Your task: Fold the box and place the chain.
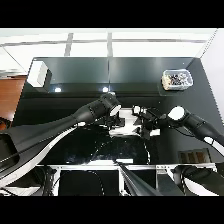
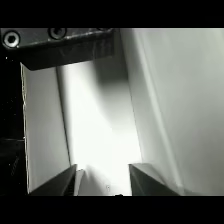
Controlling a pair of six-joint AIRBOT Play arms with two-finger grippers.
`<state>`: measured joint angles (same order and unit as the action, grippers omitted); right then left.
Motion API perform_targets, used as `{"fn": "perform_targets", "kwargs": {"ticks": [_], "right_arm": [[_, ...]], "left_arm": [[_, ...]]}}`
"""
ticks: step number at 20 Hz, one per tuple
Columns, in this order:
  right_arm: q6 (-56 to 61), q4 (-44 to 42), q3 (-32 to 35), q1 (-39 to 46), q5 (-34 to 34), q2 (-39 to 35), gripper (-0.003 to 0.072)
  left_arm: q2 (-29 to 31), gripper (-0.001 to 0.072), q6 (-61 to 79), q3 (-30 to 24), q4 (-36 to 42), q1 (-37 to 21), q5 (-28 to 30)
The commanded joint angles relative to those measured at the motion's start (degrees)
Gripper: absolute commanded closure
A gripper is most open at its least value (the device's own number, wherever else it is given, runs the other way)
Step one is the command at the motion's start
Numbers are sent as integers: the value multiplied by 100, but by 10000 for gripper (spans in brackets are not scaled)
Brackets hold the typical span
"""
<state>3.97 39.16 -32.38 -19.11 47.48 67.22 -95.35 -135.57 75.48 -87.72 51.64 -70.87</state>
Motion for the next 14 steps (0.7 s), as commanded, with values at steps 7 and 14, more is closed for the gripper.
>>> {"fn": "perform_targets", "kwargs": {"ticks": [7, 14], "right_arm": [[2306, 861, -256, 199, 326, -293, 673], [5243, 1727, -1207, 2260, 2022, -883, 672]], "left_arm": [[0, 687, -205, 11, -7, -7, 15], [0, 687, -411, 20, -76, -4, 188]]}}
